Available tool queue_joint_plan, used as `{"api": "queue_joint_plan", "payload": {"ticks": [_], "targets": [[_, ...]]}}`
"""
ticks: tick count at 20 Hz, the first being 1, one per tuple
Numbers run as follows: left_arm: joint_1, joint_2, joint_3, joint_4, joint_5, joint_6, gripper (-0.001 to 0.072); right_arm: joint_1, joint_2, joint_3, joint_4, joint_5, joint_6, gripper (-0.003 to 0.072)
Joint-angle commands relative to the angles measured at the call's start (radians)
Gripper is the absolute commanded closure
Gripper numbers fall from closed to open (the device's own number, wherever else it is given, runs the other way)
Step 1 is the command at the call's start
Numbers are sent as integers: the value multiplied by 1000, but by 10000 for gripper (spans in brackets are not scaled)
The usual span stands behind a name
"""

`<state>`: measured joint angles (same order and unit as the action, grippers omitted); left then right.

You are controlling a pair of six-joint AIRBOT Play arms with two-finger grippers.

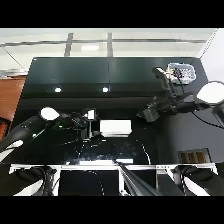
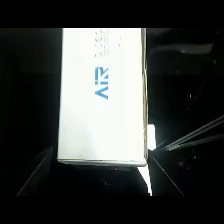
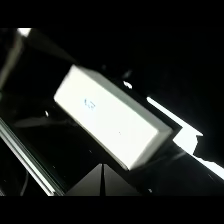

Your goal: Fold the box and place the chain.

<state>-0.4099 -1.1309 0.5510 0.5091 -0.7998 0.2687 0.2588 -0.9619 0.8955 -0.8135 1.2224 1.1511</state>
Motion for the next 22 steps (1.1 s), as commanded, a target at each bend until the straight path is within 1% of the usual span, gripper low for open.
{"api": "queue_joint_plan", "payload": {"ticks": [1, 3, 5, 7, 9, 10, 11, 12, 14, 16, 17, 22], "targets": [[3, 137, 1, 6, -10, -147, -7, -34, 63, 3, -184, 100, 80, 672], [-17, 176, 2, -51, -11, -150, -7, -34, 63, 1, -242, 72, 98, 672], [-65, 145, 22, -80, 33, -172, -6, -34, 63, -3, -247, -7, 98, 672], [-132, 63, 76, -75, 70, -216, -6, -34, 63, -3, -245, -82, 99, 672], [-188, -55, 169, -50, 70, -286, -5, -34, 63, -3, -246, -112, 99, 672], [-207, -119, 228, 7, 62, -362, -6, -34, 63, -3, -245, -111, 99, 672], [-221, -175, 280, 92, 49, -441, -5, -34, 63, -3, -246, -102, 99, 672], [-240, -225, 336, 185, 13, -528, -6, -34, 63, -3, -246, -90, 99, 672], [-266, -288, 418, 278, -69, -660, -6, -34, 63, -3, -246, -70, 98, 672], [-274, -309, 457, 301, -113, -678, -6, -34, 63, -3, -247, -67, 98, 672], [-274, -309, 463, 302, -114, -678, -6, -34, 63, -3, -247, -67, 98, 672], [-278, -311, 469, 306, -130, -678, -6, -34, 63, -3, -247, -67, 98, 672]]}}
